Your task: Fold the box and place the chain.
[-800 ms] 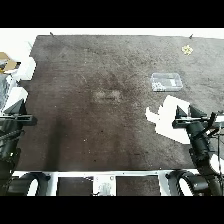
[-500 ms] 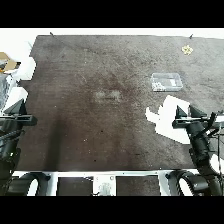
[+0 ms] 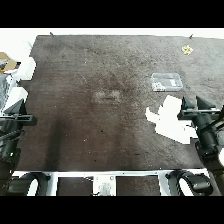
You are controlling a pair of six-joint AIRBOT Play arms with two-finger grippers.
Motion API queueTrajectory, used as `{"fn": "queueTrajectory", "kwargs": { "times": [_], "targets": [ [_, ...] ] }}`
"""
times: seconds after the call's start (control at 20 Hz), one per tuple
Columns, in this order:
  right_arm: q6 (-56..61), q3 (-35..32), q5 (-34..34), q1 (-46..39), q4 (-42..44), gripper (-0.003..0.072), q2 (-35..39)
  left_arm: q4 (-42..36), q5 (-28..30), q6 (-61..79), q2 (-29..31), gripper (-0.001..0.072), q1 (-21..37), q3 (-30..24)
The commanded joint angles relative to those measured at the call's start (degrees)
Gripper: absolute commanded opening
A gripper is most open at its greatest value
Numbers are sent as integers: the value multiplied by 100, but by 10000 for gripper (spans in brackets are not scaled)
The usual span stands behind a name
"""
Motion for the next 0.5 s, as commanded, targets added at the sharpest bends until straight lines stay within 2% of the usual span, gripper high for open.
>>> {"fn": "queueTrajectory", "kwargs": {
  "times": [0.0, 0.1, 0.2, 0.25, 0.35, 0.45],
  "targets": [
    [59, 734, 42, -96, 177, 483, -887, 2, 0, 2, -2, 12, -2, 4],
    [68, 1182, 463, -466, 417, 482, -1600, 2, 2, 2, -2, 12, -2, 4],
    [800, 1657, 1718, -1231, 142, 481, -2387, 2, 2, 2, -2, 12, -2, 4],
    [1617, 1904, 2544, -1694, -516, 482, -2734, 2, 2, 2, -2, 12, -2, 4],
    [4205, 2608, 4457, -2811, -2868, 483, -3427, 2, 4, 2, -2, 12, -2, 4],
    [5897, 3276, 6059, -3803, -4419, 483, -3906, 2, 2, 2, -2, 12, -2, 4]
  ]
}}
